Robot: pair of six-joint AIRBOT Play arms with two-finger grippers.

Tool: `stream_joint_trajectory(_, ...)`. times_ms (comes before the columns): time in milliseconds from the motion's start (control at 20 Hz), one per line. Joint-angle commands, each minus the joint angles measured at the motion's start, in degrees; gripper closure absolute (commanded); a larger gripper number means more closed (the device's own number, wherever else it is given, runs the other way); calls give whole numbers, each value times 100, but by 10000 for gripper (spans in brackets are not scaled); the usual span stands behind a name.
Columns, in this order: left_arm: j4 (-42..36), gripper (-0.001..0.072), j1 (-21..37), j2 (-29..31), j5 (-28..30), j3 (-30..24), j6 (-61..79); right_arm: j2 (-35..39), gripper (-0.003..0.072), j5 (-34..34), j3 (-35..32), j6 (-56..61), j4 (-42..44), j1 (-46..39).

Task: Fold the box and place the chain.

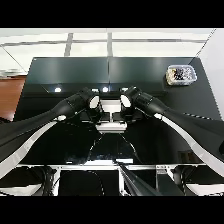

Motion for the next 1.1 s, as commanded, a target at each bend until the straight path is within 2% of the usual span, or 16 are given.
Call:
stream_joint_trajectory(0, -9, 681, 2, 4, 4, 4, -9, 164, 420, -4, 7, -188, -118, 2)
stream_joint_trajectory(200, -9, 681, 2, 4, 0, 4, -9, 1049, 420, 83, 70, -772, -304, 2)
stream_joint_trajectory(300, -9, 681, 4, 4, -2, 4, -9, 1696, 420, 83, 127, -984, -713, -44)
stream_joint_trajectory(450, -9, 681, 4, 4, 2, 4, -9, 2435, 421, 85, 125, -997, -2463, -382)
stream_joint_trajectory(550, -9, 681, 4, 4, 0, 4, -9, 2461, 420, -2, 114, -997, -3545, -833)
stream_joint_trajectory(600, -11, 681, 4, 4, 2, 4, -9, 2415, 413, -295, 33, -994, -3779, -1161)
stream_joint_trajectory(650, -9, 681, 4, 4, 4, 4, -9, 2343, 113, -811, -109, -997, -3823, -1602)
stream_joint_trajectory(700, -9, 681, 4, 4, 4, 4, -9, 2216, -22, -1340, -238, -997, -3807, -2041)
stream_joint_trajectory(800, -7, 681, 7, 4, 11, 4, -9, 1742, -22, -2387, -247, -970, -3025, -2966)
stream_joint_trajectory(850, -4, 681, 7, 4, 31, 4, -7, 1429, -19, -2813, -81, -960, -2232, -3421)
stream_joint_trajectory(900, -9, 681, 7, 4, 42, 4, -7, 1040, -17, -2911, 282, -901, -1397, -3834)
stream_joint_trajectory(1000, -11, 681, 4, 4, 39, 4, -7, 179, -17, -2323, 1325, -704, -122, -4478)
stream_joint_trajectory(1050, -9, 681, 4, 4, 39, 4, -4, -330, -17, -1676, 2011, -511, 365, -4756)
